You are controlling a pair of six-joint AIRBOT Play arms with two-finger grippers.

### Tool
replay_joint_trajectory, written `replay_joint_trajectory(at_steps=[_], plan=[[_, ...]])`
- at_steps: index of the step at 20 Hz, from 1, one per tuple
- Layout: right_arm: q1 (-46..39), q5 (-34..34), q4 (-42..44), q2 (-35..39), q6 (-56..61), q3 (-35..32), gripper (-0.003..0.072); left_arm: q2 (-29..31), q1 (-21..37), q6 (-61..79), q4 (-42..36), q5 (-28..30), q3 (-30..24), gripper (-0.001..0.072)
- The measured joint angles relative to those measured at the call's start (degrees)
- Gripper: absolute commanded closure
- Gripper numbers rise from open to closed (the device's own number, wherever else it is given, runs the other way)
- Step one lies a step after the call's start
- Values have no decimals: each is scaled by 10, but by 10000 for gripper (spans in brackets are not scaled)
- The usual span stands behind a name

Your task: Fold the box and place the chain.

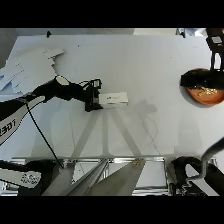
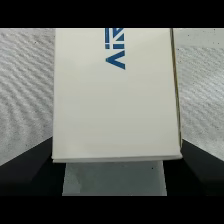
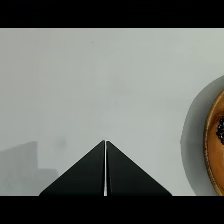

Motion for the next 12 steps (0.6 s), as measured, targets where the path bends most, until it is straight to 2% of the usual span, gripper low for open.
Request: replay_joint_trajectory(at_steps=[12], plan=[[0,-1,0,0,0,0,678,36,6,5,-64,0,0,710]])
